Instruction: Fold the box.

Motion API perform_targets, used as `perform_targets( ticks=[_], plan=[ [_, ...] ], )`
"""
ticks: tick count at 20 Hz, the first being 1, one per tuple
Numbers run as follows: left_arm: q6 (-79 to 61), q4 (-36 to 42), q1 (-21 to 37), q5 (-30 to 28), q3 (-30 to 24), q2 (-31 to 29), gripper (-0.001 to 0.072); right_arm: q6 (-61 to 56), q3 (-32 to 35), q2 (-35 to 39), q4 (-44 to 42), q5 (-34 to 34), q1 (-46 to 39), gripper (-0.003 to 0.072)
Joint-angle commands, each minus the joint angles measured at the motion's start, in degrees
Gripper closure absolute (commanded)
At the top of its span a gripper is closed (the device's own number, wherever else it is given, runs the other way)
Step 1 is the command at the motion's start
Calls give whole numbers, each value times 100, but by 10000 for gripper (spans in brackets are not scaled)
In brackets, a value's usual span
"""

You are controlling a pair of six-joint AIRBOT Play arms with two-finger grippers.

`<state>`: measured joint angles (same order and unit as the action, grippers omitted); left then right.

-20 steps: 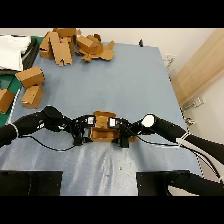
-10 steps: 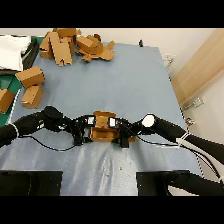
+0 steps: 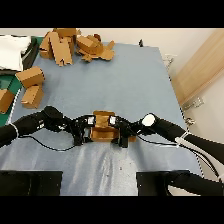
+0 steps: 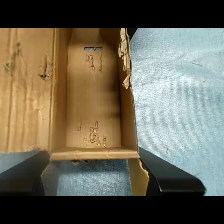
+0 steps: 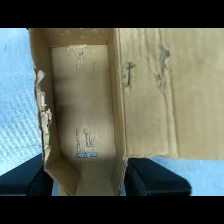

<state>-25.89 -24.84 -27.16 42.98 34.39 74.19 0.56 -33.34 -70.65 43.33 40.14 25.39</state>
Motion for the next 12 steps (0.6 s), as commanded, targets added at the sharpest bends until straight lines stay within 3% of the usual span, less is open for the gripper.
perform_targets(
  ticks=[1,8,10,12],
  plan=[
    [-4,-2,2,2,2,0,259,15,-4,87,-20,332,4,124],
    [-4,-2,2,2,2,0,258,-1226,-4,817,184,433,9,123],
    [-4,-2,0,2,2,0,259,-1239,-4,896,188,433,7,-34],
    [-4,-2,0,2,2,0,258,-1425,-4,896,179,487,7,-34]
  ],
)
